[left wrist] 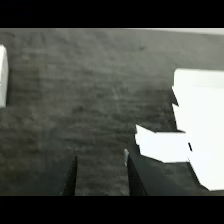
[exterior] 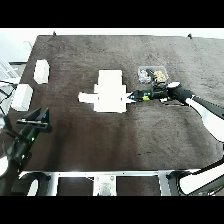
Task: Fold the box and place the chain.
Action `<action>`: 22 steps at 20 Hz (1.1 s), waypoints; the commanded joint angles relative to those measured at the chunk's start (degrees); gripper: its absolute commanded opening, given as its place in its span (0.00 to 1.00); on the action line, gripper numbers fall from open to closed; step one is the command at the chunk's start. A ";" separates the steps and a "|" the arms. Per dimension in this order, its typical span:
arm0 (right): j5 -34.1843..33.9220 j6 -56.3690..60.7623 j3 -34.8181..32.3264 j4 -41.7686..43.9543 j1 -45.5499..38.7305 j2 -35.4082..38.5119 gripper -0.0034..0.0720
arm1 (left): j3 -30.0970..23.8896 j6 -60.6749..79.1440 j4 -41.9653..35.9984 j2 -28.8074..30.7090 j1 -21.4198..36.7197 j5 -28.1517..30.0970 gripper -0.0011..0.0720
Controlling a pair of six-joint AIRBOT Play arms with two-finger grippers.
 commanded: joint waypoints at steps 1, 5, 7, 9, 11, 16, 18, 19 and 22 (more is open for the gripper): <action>-0.22 -2.32 -0.07 0.00 0.04 0.07 0.05 | 8.41 -0.52 0.02 -17.75 0.02 -4.26 0.50; -0.70 -4.50 -0.04 0.00 0.02 0.07 0.06 | 23.39 -0.17 0.44 -40.87 0.04 -13.55 0.50; -0.90 -4.57 -0.04 -0.04 0.02 0.07 0.05 | 31.15 -0.76 1.62 -50.86 0.22 -18.56 0.50; -0.96 -4.92 -0.07 0.00 0.02 0.07 0.06 | 39.30 -4.28 5.01 -59.80 0.20 -23.96 0.50; -0.81 -4.92 -0.07 0.02 0.04 0.07 0.06 | 48.96 -11.69 13.33 -68.19 0.20 -29.62 0.50; -0.81 -4.96 -0.07 0.00 0.09 0.07 0.06 | 74.93 -26.47 29.16 -85.48 0.20 -50.36 0.50; -0.83 -4.98 -0.07 0.02 0.09 0.07 0.06 | 81.92 -29.33 29.24 -89.33 0.20 -53.59 0.50; -0.83 -4.98 -0.07 0.02 0.09 0.07 0.06 | 84.91 -30.93 30.18 -90.79 0.20 -54.29 0.55; -0.83 -5.40 -0.07 0.00 0.07 0.07 0.06 | 92.94 -38.23 36.61 -94.90 -0.07 -55.36 0.69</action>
